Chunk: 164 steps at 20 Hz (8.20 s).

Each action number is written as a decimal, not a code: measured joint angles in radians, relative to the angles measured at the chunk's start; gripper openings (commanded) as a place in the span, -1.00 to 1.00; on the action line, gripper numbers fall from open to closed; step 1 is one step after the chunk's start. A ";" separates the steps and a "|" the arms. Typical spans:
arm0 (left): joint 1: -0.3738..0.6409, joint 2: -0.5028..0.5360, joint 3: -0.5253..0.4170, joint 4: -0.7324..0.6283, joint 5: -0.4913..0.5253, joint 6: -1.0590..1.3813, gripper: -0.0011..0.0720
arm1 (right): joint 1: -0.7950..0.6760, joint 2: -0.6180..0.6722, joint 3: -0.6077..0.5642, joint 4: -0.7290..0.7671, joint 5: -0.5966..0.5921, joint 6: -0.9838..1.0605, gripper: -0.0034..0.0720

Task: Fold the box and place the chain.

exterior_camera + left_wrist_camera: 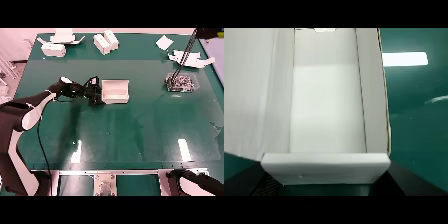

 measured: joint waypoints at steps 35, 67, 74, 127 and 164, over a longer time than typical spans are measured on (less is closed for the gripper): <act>0.000 0.000 0.000 0.000 0.000 0.000 0.44 | 0.475 -0.253 -0.144 0.270 -0.128 -0.029 -0.87; 0.000 0.000 0.000 0.000 0.000 0.000 0.44 | 0.232 -0.268 -0.467 0.231 -0.227 0.067 0.29; 0.000 0.000 0.000 0.000 0.000 0.000 0.44 | -0.009 -0.146 -0.745 0.174 -0.325 0.236 0.54; 0.000 0.000 0.000 0.000 0.000 0.000 0.44 | 0.157 0.071 -0.649 0.291 -1.046 0.246 -0.87; 0.000 0.000 0.000 0.000 0.000 0.000 0.44 | 0.467 -0.017 -0.697 0.271 -0.855 0.244 -0.87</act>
